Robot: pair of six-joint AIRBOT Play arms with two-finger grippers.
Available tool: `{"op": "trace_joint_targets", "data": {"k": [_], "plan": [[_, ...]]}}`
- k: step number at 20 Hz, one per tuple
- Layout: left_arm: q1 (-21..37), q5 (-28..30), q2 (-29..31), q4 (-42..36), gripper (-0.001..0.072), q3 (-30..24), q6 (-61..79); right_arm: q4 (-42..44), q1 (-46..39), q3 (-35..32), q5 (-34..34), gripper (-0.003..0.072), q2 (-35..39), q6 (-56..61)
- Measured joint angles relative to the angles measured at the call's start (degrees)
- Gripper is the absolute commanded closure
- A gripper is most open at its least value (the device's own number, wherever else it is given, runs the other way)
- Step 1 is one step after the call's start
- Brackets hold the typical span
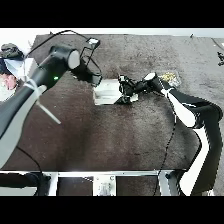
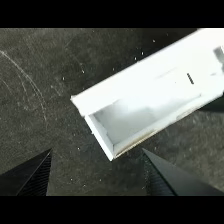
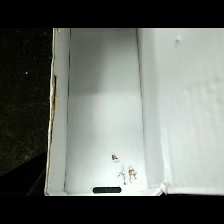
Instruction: Fold the box and place the chain.
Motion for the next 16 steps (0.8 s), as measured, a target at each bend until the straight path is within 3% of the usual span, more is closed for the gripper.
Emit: {"op": "trace_joint_targets", "data": {"k": [3, 8, 16], "plan": [[4.6, 7.8, 5.4, -11.1, 0.0095, -11.5, 11.2, 0.0, 0.0, 0.0, 0.0, 0.0205, 0.0, 0.0], [13.6, 14.5, 8.8, -39.1, 0.0094, -25.6, 40.1, 0.0, 0.0, 0.0, 0.0, 0.0205, 0.0, 0.0], [17.5, 22.5, 7.1, -55.5, 0.0094, -28.9, 58.7, 0.0, 0.0, 0.0, 0.0, 0.0204, 0.0, 0.0]]}}
